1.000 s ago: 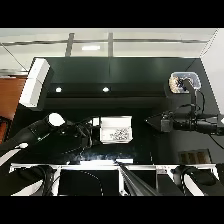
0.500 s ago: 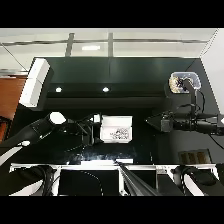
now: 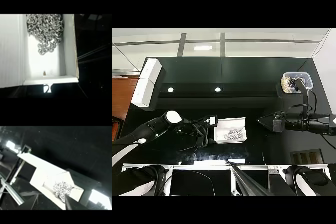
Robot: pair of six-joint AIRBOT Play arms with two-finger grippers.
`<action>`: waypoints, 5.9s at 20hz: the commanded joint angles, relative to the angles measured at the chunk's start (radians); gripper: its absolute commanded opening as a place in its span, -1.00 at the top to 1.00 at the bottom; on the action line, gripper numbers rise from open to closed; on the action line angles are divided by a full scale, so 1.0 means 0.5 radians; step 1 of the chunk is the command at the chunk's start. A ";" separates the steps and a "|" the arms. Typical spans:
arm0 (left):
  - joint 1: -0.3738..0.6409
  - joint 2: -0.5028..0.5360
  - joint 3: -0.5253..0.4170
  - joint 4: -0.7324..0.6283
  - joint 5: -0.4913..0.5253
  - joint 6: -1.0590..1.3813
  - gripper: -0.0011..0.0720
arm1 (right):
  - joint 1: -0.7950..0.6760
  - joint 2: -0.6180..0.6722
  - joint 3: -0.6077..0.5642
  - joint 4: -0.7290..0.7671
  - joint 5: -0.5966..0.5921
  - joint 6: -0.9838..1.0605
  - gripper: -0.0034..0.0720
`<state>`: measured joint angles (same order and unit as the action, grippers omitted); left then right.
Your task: Fold the box and place the chain.
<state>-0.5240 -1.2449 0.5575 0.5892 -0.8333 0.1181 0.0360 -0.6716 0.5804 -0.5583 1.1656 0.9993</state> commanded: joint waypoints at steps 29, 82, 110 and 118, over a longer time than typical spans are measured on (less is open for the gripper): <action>0.004 -0.005 0.003 0.032 0.036 -0.040 0.22 | 0.671 -1.202 0.620 -0.441 -0.087 -1.380 -0.86; 0.004 -0.004 0.003 0.031 0.032 -0.040 0.22 | 0.975 -0.790 0.252 -0.629 -0.560 -1.346 -0.89; 0.004 -0.004 0.003 0.032 0.035 -0.040 0.22 | 0.975 -0.790 0.251 -0.613 -0.365 -1.241 -0.24; 0.004 -0.004 0.003 0.032 0.034 -0.040 0.22 | 0.975 -0.790 0.251 -0.613 -0.434 -1.183 -0.24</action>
<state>-0.5228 -1.2472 0.5587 0.6052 -0.8165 0.0978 0.5228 -1.0668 0.7052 -0.8642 0.9520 0.4015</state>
